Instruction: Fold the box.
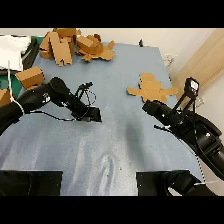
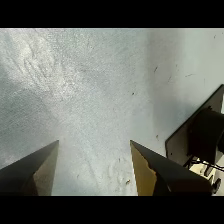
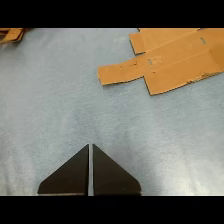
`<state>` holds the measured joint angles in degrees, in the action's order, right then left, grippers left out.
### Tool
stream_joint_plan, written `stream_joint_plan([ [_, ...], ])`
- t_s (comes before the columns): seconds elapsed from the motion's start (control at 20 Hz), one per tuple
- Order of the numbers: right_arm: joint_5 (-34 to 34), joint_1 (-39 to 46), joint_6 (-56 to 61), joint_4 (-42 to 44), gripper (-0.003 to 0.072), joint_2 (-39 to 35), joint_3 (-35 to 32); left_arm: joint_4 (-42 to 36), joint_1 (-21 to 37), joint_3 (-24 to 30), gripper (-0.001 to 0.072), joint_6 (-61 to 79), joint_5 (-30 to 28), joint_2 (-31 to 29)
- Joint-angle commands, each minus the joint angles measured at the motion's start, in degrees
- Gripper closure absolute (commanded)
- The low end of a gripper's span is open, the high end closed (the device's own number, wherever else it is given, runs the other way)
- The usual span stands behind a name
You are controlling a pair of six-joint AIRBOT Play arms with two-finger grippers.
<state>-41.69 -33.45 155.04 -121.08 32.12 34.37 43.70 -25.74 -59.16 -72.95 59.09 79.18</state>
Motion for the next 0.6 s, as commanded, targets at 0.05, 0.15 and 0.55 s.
stream_joint_plan([
  [0.05, 0.17, 0.26, -0.59, 0.11, 0.0643, 0.31, 0.37, 0.0, 0.0, -0.07, 0.0013, 0.07, 0.0, 0.0],
  [0.15, 0.17, 0.26, -0.59, 0.11, 0.0643, 0.31, 0.37, 0.0, 0.0, -0.07, 0.0013, 0.07, 0.0, 0.0],
  [0.55, 0.15, 0.26, -0.61, 1.27, 0.0643, 0.31, 0.37, 0.0, 0.0, -0.07, 0.0013, 0.07, 0.0, 0.0],
])
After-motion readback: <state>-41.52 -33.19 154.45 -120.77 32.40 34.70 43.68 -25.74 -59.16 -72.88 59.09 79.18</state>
